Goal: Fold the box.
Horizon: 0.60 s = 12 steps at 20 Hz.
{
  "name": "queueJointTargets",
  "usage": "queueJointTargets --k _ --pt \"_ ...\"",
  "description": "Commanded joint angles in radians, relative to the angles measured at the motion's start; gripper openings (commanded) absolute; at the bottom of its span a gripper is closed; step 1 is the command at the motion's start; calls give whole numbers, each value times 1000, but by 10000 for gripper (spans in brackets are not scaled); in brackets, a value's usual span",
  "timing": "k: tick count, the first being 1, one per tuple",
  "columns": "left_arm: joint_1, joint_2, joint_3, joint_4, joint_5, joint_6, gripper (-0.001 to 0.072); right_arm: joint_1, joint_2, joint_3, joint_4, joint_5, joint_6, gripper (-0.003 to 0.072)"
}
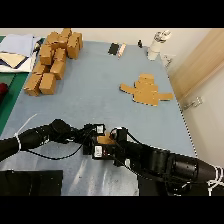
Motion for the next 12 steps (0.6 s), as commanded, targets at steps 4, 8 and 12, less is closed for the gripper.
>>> queueJointTargets --k 4,8,12 --pt "0 0 1 0 0 0 527 8 -37 0 -29 19 21 453" --pt "0 0 1 0 0 0 527 8 -37 0 -42 19 6 458" --pt "0 0 1 0 0 0 528 8 -62 0 -42 23 -43 458"
